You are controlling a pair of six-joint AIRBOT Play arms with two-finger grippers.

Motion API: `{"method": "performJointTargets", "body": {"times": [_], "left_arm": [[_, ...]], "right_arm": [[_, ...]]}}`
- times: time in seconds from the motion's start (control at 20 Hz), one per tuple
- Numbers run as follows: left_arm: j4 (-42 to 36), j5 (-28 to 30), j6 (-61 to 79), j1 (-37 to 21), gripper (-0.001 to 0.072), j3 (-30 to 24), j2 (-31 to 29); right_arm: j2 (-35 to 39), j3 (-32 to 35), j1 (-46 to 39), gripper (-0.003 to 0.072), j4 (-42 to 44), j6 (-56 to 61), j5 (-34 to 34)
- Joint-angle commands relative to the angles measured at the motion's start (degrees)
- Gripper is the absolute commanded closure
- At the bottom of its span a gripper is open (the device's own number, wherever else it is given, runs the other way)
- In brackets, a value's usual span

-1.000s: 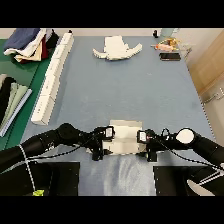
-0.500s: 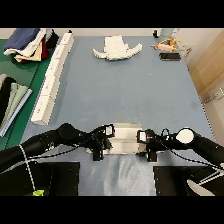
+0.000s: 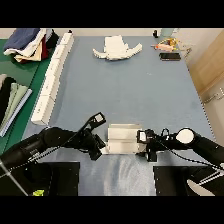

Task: Fold the box.

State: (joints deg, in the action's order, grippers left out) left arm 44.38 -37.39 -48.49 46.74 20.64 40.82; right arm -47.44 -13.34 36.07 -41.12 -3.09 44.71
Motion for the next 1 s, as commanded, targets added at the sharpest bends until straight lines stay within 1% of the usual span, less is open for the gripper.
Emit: {"method": "performJointTargets", "body": {"times": [0.0,0.05,0.1,0.2,0.25,0.3,0.35,0.4,0.5,0.6,0.65,0.75,0.95], "left_arm": [[16.5,-3.4,-32.1,-0.2,0.0695,0.0,-12.6],[23.1,-6.6,-42.8,-1.0,0.0695,0.0,-16.2],[29.4,-11.3,-52.0,-2.1,0.0695,0.0,-18.9],[41.2,-24.0,-66.4,-5.3,0.0695,0.0,-23.2],[44.4,-28.4,-68.9,-7.0,0.0695,-0.1,-24.5],[45.0,-30.2,-69.0,-8.8,0.0695,-0.5,-25.2],[43.5,-30.0,-68.2,-10.6,0.0695,-1.6,-25.2],[39.3,-28.7,-65.2,-12.0,0.0695,-3.0,-24.6],[29.4,-23.1,-59.7,-13.2,0.0695,-6.4,-22.6],[23.3,-16.8,-56.0,-13.1,0.0695,-9.5,-19.5],[21.9,-14.4,-55.0,-13.1,0.0695,-10.4,-17.6],[17.8,-11.2,-51.1,-13.1,0.0695,-11.1,-13.9],[0.1,-4.2,-36.0,-13.1,0.0695,-11.1,-8.2]], "right_arm": [[0.0,0.0,0.0,0.0173,0.0,0.0,0.0],[0.0,0.0,0.0,0.0173,0.0,0.0,0.0],[0.0,0.0,0.0,0.0173,0.0,0.0,0.0],[0.0,0.0,0.0,0.0173,0.0,0.0,0.0],[0.0,0.0,0.0,0.0173,0.0,0.0,0.0],[0.0,0.0,0.0,0.0173,0.0,0.0,0.0],[0.0,0.0,0.0,0.0173,0.0,0.0,0.0],[0.0,0.0,0.0,0.0173,0.0,0.0,0.0],[0.0,0.0,0.0,0.0173,0.0,0.0,0.0],[0.0,0.0,0.0,0.0173,0.0,0.0,0.0],[0.0,0.0,0.0,0.0173,0.0,0.0,0.0],[0.0,0.0,0.0,0.0173,0.0,0.0,0.0],[0.0,0.0,0.0,0.0173,0.0,0.0,0.0]]}}
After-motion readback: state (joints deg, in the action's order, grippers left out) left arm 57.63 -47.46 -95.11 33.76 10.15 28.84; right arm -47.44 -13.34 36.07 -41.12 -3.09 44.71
